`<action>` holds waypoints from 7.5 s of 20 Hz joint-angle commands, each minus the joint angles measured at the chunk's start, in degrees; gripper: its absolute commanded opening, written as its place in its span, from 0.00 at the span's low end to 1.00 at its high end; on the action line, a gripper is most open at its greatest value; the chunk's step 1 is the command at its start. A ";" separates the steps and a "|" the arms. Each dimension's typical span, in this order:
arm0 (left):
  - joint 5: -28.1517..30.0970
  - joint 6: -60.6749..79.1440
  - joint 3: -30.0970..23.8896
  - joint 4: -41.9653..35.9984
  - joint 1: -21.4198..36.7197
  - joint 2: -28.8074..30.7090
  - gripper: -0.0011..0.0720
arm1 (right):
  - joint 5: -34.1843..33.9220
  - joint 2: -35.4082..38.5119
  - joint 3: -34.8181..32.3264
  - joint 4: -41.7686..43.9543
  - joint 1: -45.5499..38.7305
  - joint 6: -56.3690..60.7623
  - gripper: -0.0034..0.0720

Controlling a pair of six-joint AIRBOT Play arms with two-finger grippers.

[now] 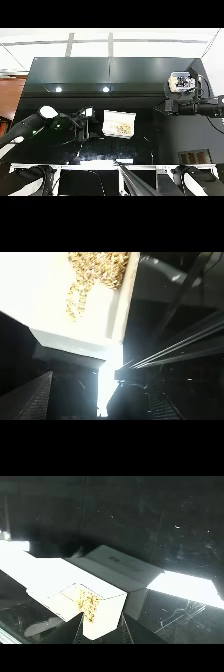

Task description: Fold the box and place the chain.

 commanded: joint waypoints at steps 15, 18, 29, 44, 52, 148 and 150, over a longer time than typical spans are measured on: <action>-2.25 0.92 10.69 7.98 -3.78 -11.23 0.99 | 0.09 0.02 0.07 0.11 -0.02 0.22 0.43; -2.21 0.74 10.69 4.92 -4.02 -11.23 0.99 | 0.04 0.02 0.07 0.13 -0.02 0.22 0.43; -1.81 0.74 10.69 3.13 -6.73 -11.23 0.99 | 0.00 0.02 0.07 0.11 -0.02 0.20 0.43; -1.01 -1.46 10.69 5.11 -7.72 -11.23 0.69 | -18.38 -3.32 0.04 -7.61 19.54 -15.37 0.99; -0.98 -1.46 10.69 5.11 -7.72 -11.23 0.69 | -9.18 -11.17 0.04 -6.45 22.36 -30.93 0.91; -0.42 -1.44 10.69 5.11 -7.72 -11.23 0.69 | -8.68 -25.44 -7.76 22.73 22.58 -16.44 0.05; -0.44 -1.44 10.69 5.11 -7.72 -11.23 0.69 | -9.03 -25.49 -7.76 22.21 22.58 -16.48 0.05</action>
